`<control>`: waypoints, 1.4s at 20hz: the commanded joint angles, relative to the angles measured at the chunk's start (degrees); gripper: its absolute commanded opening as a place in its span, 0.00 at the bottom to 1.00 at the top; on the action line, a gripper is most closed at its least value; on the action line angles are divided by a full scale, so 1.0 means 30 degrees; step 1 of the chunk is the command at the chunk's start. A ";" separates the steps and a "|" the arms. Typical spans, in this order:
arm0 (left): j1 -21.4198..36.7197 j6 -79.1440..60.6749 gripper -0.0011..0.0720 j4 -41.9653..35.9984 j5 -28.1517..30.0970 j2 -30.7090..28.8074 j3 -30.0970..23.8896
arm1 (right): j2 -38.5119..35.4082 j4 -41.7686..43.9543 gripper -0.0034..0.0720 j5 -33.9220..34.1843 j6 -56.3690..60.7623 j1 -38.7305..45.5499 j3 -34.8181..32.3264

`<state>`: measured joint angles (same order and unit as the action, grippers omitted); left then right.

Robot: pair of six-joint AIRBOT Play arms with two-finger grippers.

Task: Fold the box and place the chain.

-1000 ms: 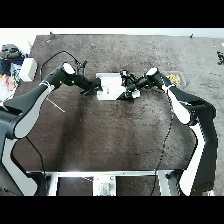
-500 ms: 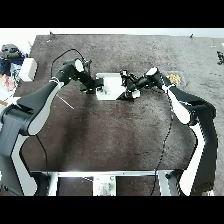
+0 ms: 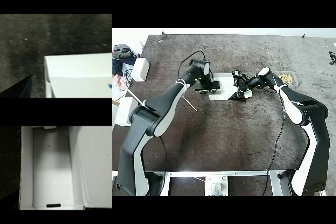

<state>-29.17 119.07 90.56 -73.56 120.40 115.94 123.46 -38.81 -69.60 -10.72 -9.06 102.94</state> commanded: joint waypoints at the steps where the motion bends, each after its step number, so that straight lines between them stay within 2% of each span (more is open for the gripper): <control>1: -0.0401 0.1617 0.58 0.2288 -0.0495 0.0328 0.0277 | 0.0007 0.0007 0.61 -0.0007 0.0000 0.0007 0.0000; 4: -0.0401 0.1683 0.54 0.2251 -0.0481 0.0495 0.0277 | 0.0007 0.0007 0.61 -0.0007 0.0000 0.0007 0.0000; 5: -0.0401 0.1698 0.50 0.2251 -0.0488 0.0495 0.0277 | 0.0007 0.0007 0.61 -0.0007 0.0000 0.0007 0.0000; 7: -0.0401 0.1698 0.49 0.2237 -0.0481 0.0503 0.0277 | 0.0007 0.0007 0.61 -0.0007 0.0000 0.0007 0.0000; 8: -0.0401 0.1698 0.45 0.2171 -0.0459 0.0503 0.0277 | 0.0007 0.0007 0.61 -0.0007 0.0000 0.0007 0.0000; 9: -0.0401 0.1698 0.32 0.2149 -0.0408 0.0503 0.0277 | 0.0007 0.0007 0.61 -0.0007 0.0000 0.0007 0.0000; 11: -0.0401 0.1683 0.32 0.1712 -0.0270 0.0503 0.0277 | 0.0007 0.0007 0.61 -0.0007 0.0000 0.0007 0.0000; 12: -0.0401 0.1690 0.23 0.1596 -0.0270 0.0503 0.0277 | 0.0007 0.0007 0.61 -0.0007 0.0000 0.0007 0.0000; 13: -0.0401 0.1676 0.07 0.1523 -0.0262 0.0503 0.0277 | 0.0007 0.0007 0.61 -0.0007 0.0000 0.0007 0.0000; 16: -0.0401 0.1647 0.07 0.1093 -0.0044 0.0495 0.0277 | 0.0007 0.0007 0.61 -0.0007 0.0000 0.0007 0.0000; 17: -0.0401 0.1566 0.03 0.0969 -0.0015 0.0495 0.0277 | 0.0007 0.0007 0.61 -0.0007 0.0000 0.0007 0.0000; 20: -0.0393 0.1421 0.03 0.0925 0.0240 0.0423 0.0284 | 0.0000 0.0007 0.61 -0.0007 0.0000 0.0007 0.0000; 21: -0.0393 0.1093 0.24 0.0714 0.0335 0.0335 0.0284 | 0.0007 0.0007 0.61 -0.0007 0.0000 0.0007 0.0000; 22: -0.0393 0.0845 0.38 0.0517 0.0372 0.0255 0.0284 | 0.0007 0.0007 0.61 -0.0007 0.0000 0.0007 0.0000; 28: -0.0357 -0.0160 0.38 0.0452 -0.0627 -0.0634 0.0357 | 0.0007 0.0007 0.61 -0.0007 0.0000 0.0007 0.0000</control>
<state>-30.35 120.66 92.29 -73.71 119.70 116.90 123.50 -38.79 -69.60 -10.72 -9.06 102.94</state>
